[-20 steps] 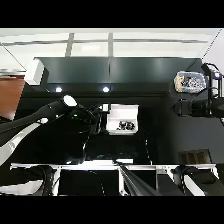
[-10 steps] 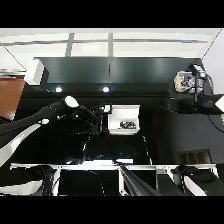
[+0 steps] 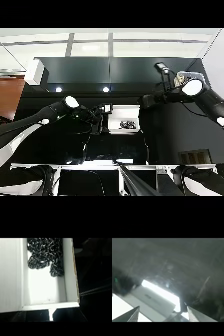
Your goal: Fold the box and place the chain.
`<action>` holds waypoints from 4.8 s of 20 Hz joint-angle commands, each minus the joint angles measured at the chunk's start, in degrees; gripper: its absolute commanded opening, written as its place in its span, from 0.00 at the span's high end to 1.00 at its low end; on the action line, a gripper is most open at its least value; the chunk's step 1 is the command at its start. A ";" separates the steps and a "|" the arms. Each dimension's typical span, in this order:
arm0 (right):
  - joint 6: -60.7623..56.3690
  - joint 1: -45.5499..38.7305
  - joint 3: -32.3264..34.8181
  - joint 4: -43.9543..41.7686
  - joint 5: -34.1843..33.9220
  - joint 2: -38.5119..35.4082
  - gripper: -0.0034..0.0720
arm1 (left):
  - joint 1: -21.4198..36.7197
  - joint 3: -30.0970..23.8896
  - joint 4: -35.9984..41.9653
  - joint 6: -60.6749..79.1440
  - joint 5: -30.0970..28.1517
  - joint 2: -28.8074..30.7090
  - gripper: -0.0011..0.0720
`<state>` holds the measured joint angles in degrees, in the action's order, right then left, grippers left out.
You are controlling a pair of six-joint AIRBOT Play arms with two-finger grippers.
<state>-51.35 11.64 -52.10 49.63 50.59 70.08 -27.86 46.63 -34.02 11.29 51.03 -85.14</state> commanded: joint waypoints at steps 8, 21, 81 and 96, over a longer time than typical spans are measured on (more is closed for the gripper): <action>32.13 2.64 3.32 -1.77 16.52 -5.20 0.00 | 0.00 0.02 -0.04 0.04 0.02 -0.04 0.32; 37.09 9.79 7.34 -4.59 6.69 -5.18 0.00 | 0.00 0.02 -0.04 0.04 0.15 -0.04 0.32; 6.51 -0.81 15.17 -35.67 14.47 -4.68 0.95 | 0.00 0.02 -0.04 0.04 0.17 -0.04 0.32; 0.31 -0.59 15.17 -25.66 9.20 5.79 0.94 | 0.00 0.02 -0.04 0.04 0.11 -0.04 0.32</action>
<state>-50.19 10.83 -36.93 22.24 61.84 75.37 -27.86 46.63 -34.09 11.40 51.20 -85.17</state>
